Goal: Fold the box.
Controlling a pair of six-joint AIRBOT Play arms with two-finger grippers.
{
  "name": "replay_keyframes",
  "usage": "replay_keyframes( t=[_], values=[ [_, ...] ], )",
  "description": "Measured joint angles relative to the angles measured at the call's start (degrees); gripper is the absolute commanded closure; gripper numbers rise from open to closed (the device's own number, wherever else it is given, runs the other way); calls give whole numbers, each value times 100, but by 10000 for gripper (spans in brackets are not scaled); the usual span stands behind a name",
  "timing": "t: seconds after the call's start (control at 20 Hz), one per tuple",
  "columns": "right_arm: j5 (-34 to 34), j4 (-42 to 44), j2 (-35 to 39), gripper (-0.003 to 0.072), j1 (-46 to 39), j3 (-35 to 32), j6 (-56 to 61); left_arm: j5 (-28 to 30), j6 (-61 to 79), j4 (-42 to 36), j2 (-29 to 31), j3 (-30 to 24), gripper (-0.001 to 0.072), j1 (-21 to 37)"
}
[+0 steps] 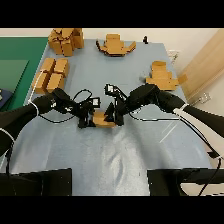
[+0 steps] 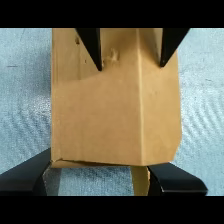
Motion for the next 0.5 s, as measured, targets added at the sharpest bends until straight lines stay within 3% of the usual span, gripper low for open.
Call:
replay_keyframes(
  t=[0.15,0.2,0.4,0.5],
  values=[
    [-33,-127,2,418,20,-2,50,2,-11,-2,0,0,688,0],
    [44,-175,2,515,17,-2,55,2,-13,-2,0,0,688,0],
    [269,-271,13,535,26,0,94,2,-46,-4,0,0,688,0],
    [328,-308,50,633,50,4,103,0,-74,-7,0,0,688,0]
  ],
)
